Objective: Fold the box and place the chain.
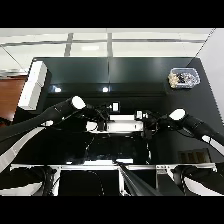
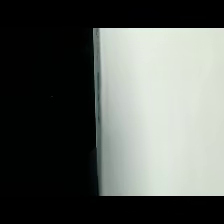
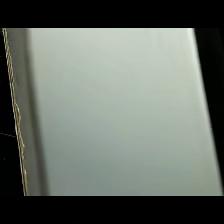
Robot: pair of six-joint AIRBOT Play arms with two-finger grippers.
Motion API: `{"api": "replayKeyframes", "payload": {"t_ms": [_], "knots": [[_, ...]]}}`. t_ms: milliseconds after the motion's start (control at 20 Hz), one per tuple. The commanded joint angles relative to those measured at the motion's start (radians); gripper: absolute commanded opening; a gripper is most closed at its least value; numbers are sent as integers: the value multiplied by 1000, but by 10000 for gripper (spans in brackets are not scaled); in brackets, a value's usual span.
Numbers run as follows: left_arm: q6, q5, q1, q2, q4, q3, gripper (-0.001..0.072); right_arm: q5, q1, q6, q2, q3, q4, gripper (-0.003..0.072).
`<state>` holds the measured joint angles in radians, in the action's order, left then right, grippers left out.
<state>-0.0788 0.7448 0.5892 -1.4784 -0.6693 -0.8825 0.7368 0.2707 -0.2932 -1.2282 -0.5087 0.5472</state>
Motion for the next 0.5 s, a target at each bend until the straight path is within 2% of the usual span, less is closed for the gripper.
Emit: {"api": "replayKeyframes", "payload": {"t_ms": [0, 450], "knots": [[0, 0, 0, 0, 0, 0, 27, 1, 0, 0, -1, 0, 5, 704], [0, 0, 0, 0, 0, 0, 27, -3, 14, 7, -3, 0, 29, 704]]}}
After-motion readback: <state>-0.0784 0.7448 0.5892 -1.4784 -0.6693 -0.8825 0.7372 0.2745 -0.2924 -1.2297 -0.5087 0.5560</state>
